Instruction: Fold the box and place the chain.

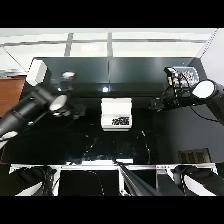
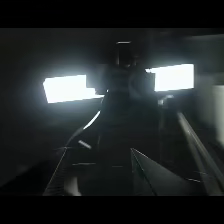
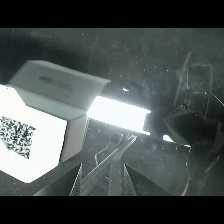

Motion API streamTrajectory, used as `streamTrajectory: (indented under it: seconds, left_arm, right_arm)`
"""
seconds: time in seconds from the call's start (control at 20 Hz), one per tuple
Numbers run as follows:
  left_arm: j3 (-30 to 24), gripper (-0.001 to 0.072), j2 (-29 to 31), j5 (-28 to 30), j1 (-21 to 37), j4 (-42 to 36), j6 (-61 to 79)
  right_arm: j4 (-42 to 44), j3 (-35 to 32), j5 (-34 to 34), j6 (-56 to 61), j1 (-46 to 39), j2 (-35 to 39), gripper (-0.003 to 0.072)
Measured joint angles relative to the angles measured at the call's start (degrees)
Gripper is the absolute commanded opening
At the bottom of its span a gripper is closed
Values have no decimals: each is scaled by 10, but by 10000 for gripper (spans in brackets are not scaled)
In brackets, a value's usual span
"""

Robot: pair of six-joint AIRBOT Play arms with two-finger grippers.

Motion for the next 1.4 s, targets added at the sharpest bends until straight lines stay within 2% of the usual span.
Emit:
streamTrajectory:
  seconds: [0.1,0.25,0.35,0.45,0.5,0.55,0.8,0.95,1.1,1.4]
  left_arm:
    - [-72,468,22,57,74,-76,49]
    - [-147,468,28,163,155,-267,222]
    - [-172,468,17,200,179,-401,405]
    - [-185,470,0,209,187,-500,605]
    - [-189,530,-8,214,186,-532,686]
    - [-191,720,-15,218,182,-555,760]
    - [-197,717,-31,227,141,-618,1103]
    - [-191,716,-50,235,122,-652,1255]
    - [-175,717,-81,246,114,-671,1325]
    - [-151,716,-118,237,107,-683,1367]
  right_arm:
    - [0,0,-7,3,0,0,297]
    - [0,0,-12,14,1,0,297]
    - [0,0,-14,19,2,0,297]
    - [0,0,-15,23,2,0,296]
    - [0,0,-16,24,2,0,297]
    - [0,0,-16,25,2,0,296]
    - [0,0,-20,28,2,0,296]
    - [0,0,-24,28,2,0,296]
    - [0,0,-24,28,2,0,297]
    - [1,0,-26,28,2,0,296]
